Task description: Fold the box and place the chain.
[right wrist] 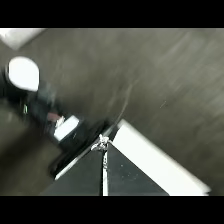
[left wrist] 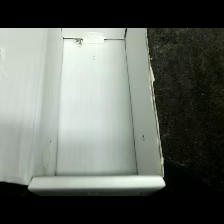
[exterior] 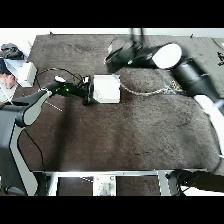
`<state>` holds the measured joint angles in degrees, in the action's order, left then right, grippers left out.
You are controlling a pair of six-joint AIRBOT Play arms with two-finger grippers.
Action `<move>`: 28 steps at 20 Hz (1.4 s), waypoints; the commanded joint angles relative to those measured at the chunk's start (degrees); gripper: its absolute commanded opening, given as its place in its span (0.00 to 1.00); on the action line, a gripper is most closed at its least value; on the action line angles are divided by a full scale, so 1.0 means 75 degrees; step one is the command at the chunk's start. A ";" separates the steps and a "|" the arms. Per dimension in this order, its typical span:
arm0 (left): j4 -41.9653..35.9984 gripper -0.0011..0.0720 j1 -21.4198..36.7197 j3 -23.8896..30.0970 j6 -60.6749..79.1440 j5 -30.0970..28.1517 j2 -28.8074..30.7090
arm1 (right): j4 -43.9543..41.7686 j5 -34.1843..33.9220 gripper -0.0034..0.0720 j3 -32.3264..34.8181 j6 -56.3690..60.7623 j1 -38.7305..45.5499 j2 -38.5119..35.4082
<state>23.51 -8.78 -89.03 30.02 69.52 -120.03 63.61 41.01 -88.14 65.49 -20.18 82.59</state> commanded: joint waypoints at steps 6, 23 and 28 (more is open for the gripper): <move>0.0000 0.39 0.0000 0.0000 0.0003 -0.0003 -0.0006 | 0.0207 0.0434 0.56 0.0009 0.0032 0.0105 0.1472; 0.0000 0.39 0.0000 0.0000 0.0003 0.0006 -0.0006 | 0.0009 -0.1851 0.57 0.5415 0.1702 0.5088 -0.1049; 0.0000 0.39 0.0000 0.0000 0.0003 0.0003 -0.0006 | -0.0291 -0.2535 0.57 0.5222 0.1702 0.5103 -0.0166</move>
